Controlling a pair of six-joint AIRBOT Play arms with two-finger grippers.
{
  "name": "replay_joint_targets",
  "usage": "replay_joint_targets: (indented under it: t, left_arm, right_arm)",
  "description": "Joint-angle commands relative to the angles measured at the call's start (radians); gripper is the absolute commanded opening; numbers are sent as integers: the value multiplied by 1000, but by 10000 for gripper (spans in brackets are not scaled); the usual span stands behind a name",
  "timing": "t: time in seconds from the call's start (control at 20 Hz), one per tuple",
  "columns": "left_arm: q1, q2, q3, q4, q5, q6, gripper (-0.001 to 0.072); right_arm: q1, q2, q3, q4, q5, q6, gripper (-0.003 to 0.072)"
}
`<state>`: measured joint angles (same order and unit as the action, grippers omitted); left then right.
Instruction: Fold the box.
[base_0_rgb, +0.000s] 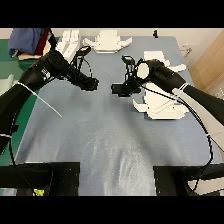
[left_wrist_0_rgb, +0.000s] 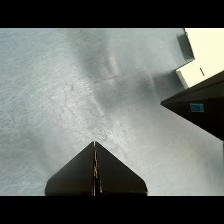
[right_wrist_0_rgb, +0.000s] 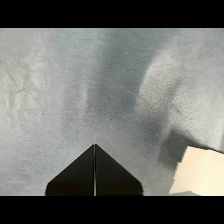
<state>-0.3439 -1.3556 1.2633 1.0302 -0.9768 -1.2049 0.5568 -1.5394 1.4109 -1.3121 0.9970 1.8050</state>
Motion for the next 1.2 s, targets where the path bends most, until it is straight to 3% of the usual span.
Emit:
replay_joint_targets:
  t: [0.0, 0.45, 0.75, 0.85, 0.95, 1.0, 1.1, 1.15]
  left_arm:
    - [1, 0, 1, 2, 1, 0, 17]
    - [1, 0, 1, 2, 0, 0, 17]
    - [0, -1, 1, -6, 12, 0, 17]
    - [1, -3, 1, -6, 63, 0, 17]
    - [0, -3, 1, -19, 74, 0, 17]
    - [0, -3, 1, -34, 79, 0, 17]
    - [0, -3, 1, -41, 80, 0, 17]
    - [1, -3, 1, -40, 78, 0, 17]
  right_arm:
    - [0, -1, 0, 0, 0, 0, 1]
    - [0, -1, 1, 0, -2, 1, 1]
    - [0, -3, 1, 28, -100, 2, 1]
    - [-3, -6, 1, 67, -95, 4, 1]
    - [-41, 10, 43, 23, -2, 3, 3]
    - [-82, 21, 91, -37, 98, 8, 52]
    - [-190, 37, 197, -206, 352, 51, 324]
    - [-256, 39, 240, -310, 496, 53, 363]
